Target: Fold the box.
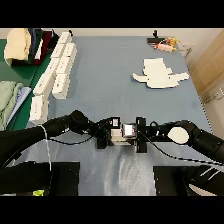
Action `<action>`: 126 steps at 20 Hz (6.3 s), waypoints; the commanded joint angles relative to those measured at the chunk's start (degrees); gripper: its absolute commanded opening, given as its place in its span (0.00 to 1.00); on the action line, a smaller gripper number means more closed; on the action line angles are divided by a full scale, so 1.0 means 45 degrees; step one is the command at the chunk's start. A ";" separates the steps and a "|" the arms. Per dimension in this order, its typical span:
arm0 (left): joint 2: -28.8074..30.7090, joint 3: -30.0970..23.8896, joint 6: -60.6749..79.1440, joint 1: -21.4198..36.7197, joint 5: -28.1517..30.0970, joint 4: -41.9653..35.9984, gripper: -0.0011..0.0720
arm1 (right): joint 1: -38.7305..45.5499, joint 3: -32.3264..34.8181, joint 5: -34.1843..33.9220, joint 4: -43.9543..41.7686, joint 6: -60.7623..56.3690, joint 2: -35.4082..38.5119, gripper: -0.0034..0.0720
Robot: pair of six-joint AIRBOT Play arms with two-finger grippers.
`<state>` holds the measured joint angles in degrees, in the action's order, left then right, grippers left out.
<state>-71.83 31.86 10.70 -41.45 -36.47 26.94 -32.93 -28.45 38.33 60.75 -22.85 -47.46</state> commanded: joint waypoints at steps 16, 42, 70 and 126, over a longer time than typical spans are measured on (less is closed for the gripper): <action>-0.0005 0.0000 -0.0015 0.0005 0.0005 -0.0005 0.73 | 0.0010 -0.0058 0.0355 -0.0593 -0.5022 0.1355 0.14; -0.0005 0.0000 -0.0015 0.0005 0.0005 -0.0005 0.73 | 0.0015 0.2939 -0.2652 -0.5168 -0.7684 0.0457 0.05; -0.0005 0.0000 -0.0015 0.0005 0.0005 -0.0005 0.73 | 0.1229 -0.0282 0.0117 0.5377 -1.3925 0.1307 0.05; 0.5853 -0.2380 -2.0628 0.8835 0.2288 1.2604 0.73 | 0.3463 -0.5037 0.6479 0.8403 -1.6694 -0.3531 0.05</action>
<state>-41.52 21.08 -80.84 -1.76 -31.97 82.91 -17.34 -51.07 67.48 98.59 -97.97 -63.33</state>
